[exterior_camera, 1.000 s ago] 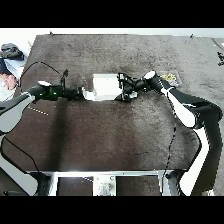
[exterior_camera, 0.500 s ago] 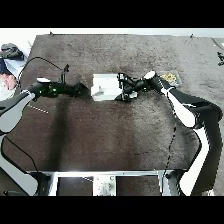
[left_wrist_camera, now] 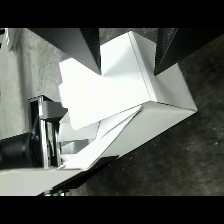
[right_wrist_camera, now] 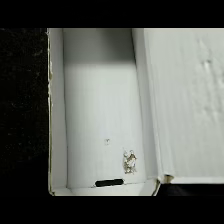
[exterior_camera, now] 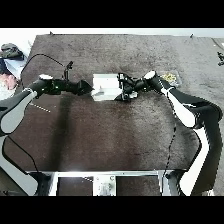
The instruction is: Fold the box and place the chain.
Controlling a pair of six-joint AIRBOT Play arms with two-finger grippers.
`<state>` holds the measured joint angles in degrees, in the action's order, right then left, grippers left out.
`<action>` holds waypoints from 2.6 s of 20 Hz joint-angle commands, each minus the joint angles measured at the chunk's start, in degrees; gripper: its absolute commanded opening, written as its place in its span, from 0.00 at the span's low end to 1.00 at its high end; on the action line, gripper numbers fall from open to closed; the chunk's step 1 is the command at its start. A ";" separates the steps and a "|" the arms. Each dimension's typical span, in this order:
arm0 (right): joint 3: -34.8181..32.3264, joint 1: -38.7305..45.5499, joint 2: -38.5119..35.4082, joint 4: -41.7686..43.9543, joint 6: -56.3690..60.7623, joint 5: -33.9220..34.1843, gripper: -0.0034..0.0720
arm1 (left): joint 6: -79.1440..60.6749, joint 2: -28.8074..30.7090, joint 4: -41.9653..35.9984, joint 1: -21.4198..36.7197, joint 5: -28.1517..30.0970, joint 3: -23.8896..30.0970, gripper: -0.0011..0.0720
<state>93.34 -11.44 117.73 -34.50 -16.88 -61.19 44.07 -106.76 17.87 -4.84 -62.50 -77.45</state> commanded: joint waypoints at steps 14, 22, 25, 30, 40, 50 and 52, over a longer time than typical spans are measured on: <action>-0.02 -0.02 0.02 -0.02 0.00 0.00 0.68 | 20.22 0.04 21.38 -5.84 2.14 -8.55 0.50; -0.02 -0.02 0.02 0.00 0.00 -0.02 0.68 | 37.33 0.02 34.62 -10.71 6.56 -12.11 0.50; -0.02 -0.02 0.02 0.00 0.00 0.00 0.68 | 43.45 0.02 40.22 -12.63 6.97 -12.15 0.50; -0.02 -0.02 0.02 0.00 0.00 0.00 0.68 | 49.09 0.02 45.88 -14.49 5.53 -14.91 0.50; -0.02 -0.02 0.02 0.00 0.00 0.02 0.68 | 69.44 -3.08 67.06 -20.87 -0.81 -21.94 0.50; -0.02 -0.02 0.02 -0.02 0.00 0.00 0.68 | 77.48 -9.75 75.17 -23.34 -8.04 -31.23 0.49; -0.02 -0.02 0.02 0.00 0.00 0.00 0.68 | 77.64 -9.92 75.21 -23.34 -7.93 -31.23 0.49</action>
<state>93.34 -11.44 117.73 -34.50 -16.91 -61.19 120.38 -116.16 91.79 -28.08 -70.13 -108.18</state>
